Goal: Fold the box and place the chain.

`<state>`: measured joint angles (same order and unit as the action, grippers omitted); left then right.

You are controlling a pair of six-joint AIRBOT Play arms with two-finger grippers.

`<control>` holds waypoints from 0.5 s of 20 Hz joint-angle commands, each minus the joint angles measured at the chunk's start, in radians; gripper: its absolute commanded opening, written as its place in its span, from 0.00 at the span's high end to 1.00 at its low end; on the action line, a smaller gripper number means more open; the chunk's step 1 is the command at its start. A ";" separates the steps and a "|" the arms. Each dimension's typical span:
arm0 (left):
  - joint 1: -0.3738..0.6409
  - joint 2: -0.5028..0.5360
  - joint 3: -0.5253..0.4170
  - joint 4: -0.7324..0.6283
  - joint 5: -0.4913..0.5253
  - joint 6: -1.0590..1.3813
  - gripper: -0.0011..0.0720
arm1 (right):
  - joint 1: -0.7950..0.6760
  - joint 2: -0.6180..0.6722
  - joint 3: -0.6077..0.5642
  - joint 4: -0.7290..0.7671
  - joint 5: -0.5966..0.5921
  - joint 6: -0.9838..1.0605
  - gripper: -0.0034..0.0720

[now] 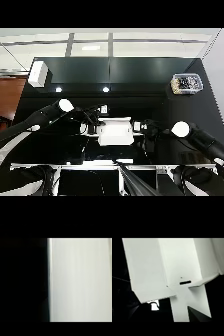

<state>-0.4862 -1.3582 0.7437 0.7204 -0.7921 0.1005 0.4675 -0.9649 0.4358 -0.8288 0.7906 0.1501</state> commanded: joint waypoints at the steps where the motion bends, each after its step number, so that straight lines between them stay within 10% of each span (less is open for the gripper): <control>1: 0.000 -0.001 0.000 0.002 0.002 0.000 0.95 | 0.079 -0.044 -0.002 0.019 -0.060 -0.028 0.04; 10: 0.000 -0.001 0.000 0.002 0.000 0.001 0.95 | 0.127 -0.046 0.085 0.000 -0.143 -0.031 0.05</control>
<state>-0.4862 -1.3586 0.7437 0.7219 -0.7910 0.1009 0.5926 -1.0096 0.4767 -0.8047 0.6552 0.1196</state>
